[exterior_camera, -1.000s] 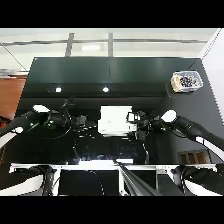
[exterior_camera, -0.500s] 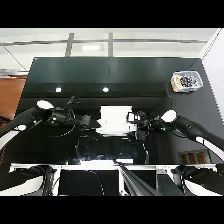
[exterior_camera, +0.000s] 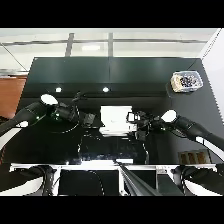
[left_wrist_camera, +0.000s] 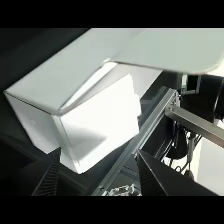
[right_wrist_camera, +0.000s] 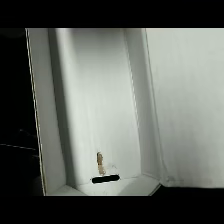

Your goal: Fold the box and place the chain.

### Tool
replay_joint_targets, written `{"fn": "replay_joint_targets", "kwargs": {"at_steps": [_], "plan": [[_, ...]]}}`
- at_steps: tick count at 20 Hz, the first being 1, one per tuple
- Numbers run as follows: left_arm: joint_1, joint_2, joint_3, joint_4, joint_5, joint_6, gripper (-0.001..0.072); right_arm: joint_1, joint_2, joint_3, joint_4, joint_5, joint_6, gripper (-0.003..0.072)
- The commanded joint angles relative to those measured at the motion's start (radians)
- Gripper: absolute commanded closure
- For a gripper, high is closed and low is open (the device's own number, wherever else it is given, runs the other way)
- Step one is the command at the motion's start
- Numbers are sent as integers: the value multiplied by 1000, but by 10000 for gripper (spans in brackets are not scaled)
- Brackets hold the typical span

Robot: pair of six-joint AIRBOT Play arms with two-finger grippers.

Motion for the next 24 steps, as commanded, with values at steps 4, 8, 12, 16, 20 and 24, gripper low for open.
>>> {"fn": "replay_joint_targets", "kwargs": {"at_steps": [4, 8, 12, 16, 20, 24], "plan": [[-102, 0, 57, 133, 102, -291, 170, 0, -1, -1, 0, 0, 0, 526], [-124, 0, 87, 190, 125, -355, 170, 0, -1, -1, 0, 0, 0, 526], [-124, 0, 114, 258, 117, -403, 171, 1, -1, -1, 0, 0, 0, 526], [-135, 0, 116, 294, 120, -473, 171, 0, -1, -1, 0, 0, 0, 526], [-206, 0, 119, 412, 171, -589, 171, 1, -1, -1, 0, -1, 1, 526], [-273, 0, 120, 451, 229, -677, 171, 0, -1, -1, 1, -1, 1, 526]]}}
